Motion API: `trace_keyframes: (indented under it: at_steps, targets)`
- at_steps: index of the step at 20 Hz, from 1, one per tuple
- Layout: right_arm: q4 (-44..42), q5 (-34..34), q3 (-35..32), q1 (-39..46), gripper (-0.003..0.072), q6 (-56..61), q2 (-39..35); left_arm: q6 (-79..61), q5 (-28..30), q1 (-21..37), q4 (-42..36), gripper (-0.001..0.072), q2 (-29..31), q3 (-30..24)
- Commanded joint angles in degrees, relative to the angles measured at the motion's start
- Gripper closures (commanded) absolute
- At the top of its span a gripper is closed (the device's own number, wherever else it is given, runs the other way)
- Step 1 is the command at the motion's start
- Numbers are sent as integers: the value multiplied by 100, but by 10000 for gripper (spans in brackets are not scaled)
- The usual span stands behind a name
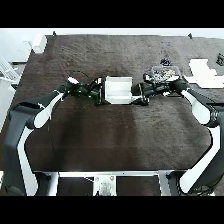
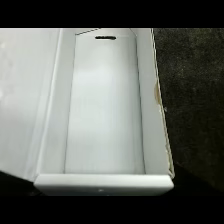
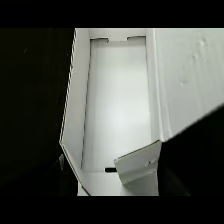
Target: Fold the box and place the chain.
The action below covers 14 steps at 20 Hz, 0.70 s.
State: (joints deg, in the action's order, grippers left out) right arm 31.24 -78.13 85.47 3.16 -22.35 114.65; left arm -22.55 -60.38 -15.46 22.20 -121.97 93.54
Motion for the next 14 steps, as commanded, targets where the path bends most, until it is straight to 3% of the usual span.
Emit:
trace_keyframes:
  at_steps: [1,4,5,7,8,9,10,12,14]
  targets:
    - [212,-195,7,273,-8,201,-92,0,-9,7,4,238,-2,-2]
    - [435,-358,4,522,-7,507,-275,0,-9,7,4,238,-2,-2]
    - [428,-466,4,592,37,564,-361,0,-9,7,4,238,-2,-2]
    - [398,-866,4,671,425,575,-590,0,-9,7,4,238,-2,-2]
    - [238,-1075,4,673,492,702,-708,0,-7,7,4,238,-2,-2]
    - [-2,-1303,4,660,635,739,-789,0,-7,7,4,238,-2,-2]
    - [-404,-1502,4,629,671,737,-850,0,-9,7,4,238,-2,-2]
    - [-1305,-1558,4,535,674,1016,-870,0,-9,7,4,238,-2,-2]
    - [-1561,-1012,4,367,674,1537,-870,0,-11,7,4,238,-2,-2]
